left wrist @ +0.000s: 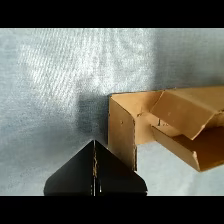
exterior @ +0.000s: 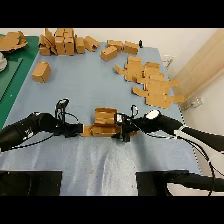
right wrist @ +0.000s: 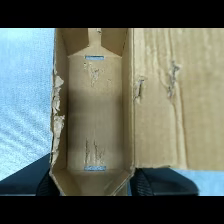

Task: Fold the box.

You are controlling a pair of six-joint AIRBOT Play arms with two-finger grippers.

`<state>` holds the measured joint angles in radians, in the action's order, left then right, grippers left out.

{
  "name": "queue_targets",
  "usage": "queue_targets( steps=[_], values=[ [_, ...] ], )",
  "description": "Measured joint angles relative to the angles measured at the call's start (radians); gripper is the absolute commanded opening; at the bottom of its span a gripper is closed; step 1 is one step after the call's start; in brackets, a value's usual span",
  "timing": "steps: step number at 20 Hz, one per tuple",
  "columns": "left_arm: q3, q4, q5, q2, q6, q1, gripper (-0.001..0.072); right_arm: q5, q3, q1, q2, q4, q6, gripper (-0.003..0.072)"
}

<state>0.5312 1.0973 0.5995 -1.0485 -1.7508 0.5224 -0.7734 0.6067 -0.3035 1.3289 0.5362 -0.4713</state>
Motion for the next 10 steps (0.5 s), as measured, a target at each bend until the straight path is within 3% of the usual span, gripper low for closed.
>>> queue_targets(
  steps=[10],
  values=[
    [0.000,-0.007,-0.022,-0.005,0.008,0.000,0.0009,0.000,0.000,0.000,0.000,0.000,0.000,0.0441]
  ],
)
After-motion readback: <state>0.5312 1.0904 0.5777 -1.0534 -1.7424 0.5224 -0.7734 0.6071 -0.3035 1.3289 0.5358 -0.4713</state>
